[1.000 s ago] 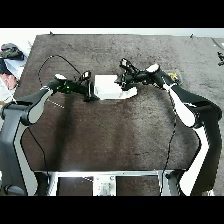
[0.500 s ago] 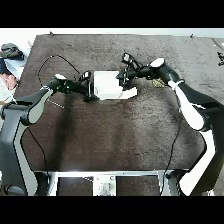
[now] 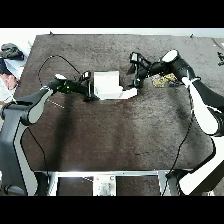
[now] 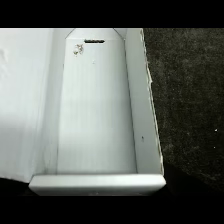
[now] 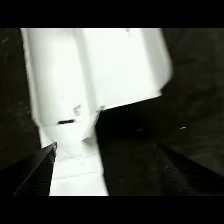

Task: Fold the box and place the chain.

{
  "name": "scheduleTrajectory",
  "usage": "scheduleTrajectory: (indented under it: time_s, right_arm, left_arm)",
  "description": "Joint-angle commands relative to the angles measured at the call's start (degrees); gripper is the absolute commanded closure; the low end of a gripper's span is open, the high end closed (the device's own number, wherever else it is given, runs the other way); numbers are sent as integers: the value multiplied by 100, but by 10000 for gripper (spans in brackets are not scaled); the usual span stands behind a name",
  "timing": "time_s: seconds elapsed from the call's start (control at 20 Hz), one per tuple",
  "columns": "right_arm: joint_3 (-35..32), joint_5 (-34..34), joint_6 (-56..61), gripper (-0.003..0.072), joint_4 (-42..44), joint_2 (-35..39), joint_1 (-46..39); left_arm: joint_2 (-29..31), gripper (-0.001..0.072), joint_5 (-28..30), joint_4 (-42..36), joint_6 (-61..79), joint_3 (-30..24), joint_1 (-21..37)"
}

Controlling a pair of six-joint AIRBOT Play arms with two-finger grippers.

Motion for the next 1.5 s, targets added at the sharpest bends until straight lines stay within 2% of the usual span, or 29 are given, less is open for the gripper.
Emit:
scheduleTrajectory:
  time_s: [0.0,0.6,0.65,0.7,0.9,0.95,1.0,1.45]
  right_arm:
    - [-188,59,11,-28,-249,-271,-4]
    - [-205,-380,15,-16,-249,-551,396]
    - [-205,-378,13,76,-247,-551,402]
    - [-205,-380,9,216,-227,-551,411]
    - [-205,-280,7,232,-205,-551,518]
    - [-205,-293,-57,379,-201,-551,560]
    - [-205,-330,-55,412,-201,-551,599]
    - [-205,-682,-111,412,7,-592,713]
  left_arm:
    - [0,359,0,0,0,0,4]
    - [0,359,0,0,0,0,4]
    - [0,359,0,0,0,0,4]
    - [0,359,0,0,0,2,4]
    - [-2,359,0,0,0,2,4]
    - [0,359,0,0,0,2,4]
    - [0,359,0,0,0,2,4]
    - [0,359,0,0,0,0,4]
